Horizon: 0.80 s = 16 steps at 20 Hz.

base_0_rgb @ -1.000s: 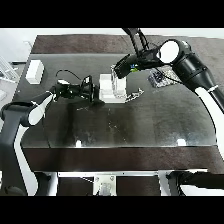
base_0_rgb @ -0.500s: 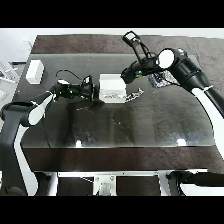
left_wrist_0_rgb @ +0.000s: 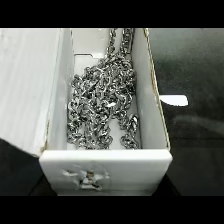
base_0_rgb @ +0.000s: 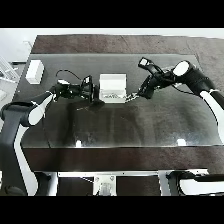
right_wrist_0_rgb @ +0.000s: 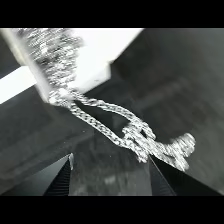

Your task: Fold the box and place the chain.

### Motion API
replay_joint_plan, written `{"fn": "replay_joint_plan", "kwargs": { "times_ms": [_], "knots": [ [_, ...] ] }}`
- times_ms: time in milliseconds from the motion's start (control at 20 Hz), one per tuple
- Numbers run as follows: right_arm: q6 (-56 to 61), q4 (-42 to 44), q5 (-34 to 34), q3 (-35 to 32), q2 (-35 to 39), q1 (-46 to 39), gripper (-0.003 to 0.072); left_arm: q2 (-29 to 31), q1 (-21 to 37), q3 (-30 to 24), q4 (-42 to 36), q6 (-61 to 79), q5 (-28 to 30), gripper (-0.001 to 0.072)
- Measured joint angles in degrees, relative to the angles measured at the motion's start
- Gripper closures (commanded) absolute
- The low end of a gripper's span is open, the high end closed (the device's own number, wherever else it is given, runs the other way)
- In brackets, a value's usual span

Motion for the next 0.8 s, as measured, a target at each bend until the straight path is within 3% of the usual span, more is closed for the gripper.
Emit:
{"fn": "replay_joint_plan", "kwargs": {
  "times_ms": [400,800],
  "knots": [
    [-28.46,15.3,-0.61,-2.4,-9.18,-2.27,0.0119,0.0,0.0,0.0,0.0,0.0,0.0,0.0226],
    [-38.27,21.49,-0.66,-1.29,-13.46,-1.4,0.0119,0.0,0.0,0.0,0.0,0.0,0.0,0.0226]
  ]
}}
